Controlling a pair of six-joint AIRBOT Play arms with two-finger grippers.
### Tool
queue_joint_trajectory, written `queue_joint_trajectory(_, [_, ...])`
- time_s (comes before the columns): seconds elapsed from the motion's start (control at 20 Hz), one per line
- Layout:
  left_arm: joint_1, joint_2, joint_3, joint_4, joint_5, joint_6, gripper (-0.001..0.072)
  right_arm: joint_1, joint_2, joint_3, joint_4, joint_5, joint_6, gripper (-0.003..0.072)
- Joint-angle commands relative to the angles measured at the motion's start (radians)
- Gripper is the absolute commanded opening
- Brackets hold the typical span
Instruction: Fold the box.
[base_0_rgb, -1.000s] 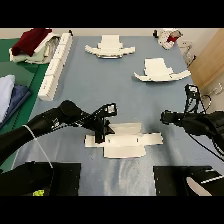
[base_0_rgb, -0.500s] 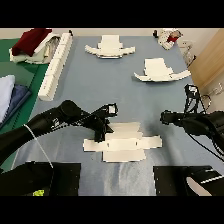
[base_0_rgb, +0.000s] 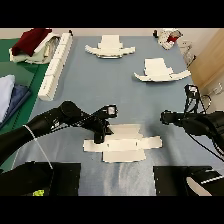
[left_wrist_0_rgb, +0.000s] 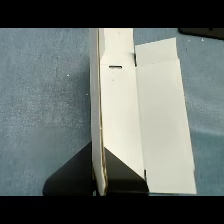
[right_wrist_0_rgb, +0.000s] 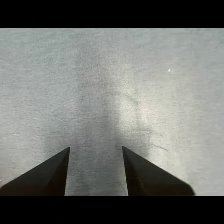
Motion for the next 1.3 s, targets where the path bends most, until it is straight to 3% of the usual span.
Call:
queue_joint_trajectory(0.0, [-0.001, 0.0, 0.0, 0.002, -0.004, 0.0, 0.0016, 0.0, 0.0, 0.0, 0.0, 0.0, 0.0, 0.0509])
queue_joint_trajectory(1.25, [0.0, -0.031, 0.0, 0.006, -0.053, 0.001, 0.0016, 0.0, 0.0, 0.0, 0.035, -0.01, 0.0, 0.0508])
